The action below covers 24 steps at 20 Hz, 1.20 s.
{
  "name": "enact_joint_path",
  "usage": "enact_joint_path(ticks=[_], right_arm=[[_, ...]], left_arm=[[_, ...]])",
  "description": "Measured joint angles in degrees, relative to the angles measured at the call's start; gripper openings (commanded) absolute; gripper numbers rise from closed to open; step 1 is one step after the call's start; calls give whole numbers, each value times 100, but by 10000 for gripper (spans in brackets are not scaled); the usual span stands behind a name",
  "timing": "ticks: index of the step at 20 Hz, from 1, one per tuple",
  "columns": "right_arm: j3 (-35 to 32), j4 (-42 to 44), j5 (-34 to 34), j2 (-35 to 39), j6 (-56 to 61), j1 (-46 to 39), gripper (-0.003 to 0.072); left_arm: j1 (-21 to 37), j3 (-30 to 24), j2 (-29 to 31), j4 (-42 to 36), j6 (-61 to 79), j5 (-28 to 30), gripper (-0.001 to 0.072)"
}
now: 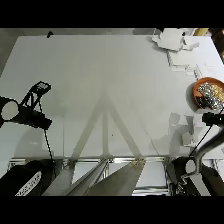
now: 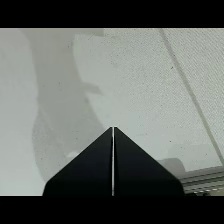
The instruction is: Fold the box and place the chain.
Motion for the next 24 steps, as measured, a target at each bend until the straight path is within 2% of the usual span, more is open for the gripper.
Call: enact_joint_path(ticks=[11,14,21,24], right_arm=[[0,0,4,-2,0,0,411],[0,-55,39,0,-83,0,375],[7,-1268,181,-44,-15,-46,380],[24,-1805,251,-216,44,-470,419]], left_arm=[[0,0,0,0,0,0,8],[0,0,0,0,0,0,8],[0,0,0,2,0,-2,8],[0,0,0,2,0,0,8]])
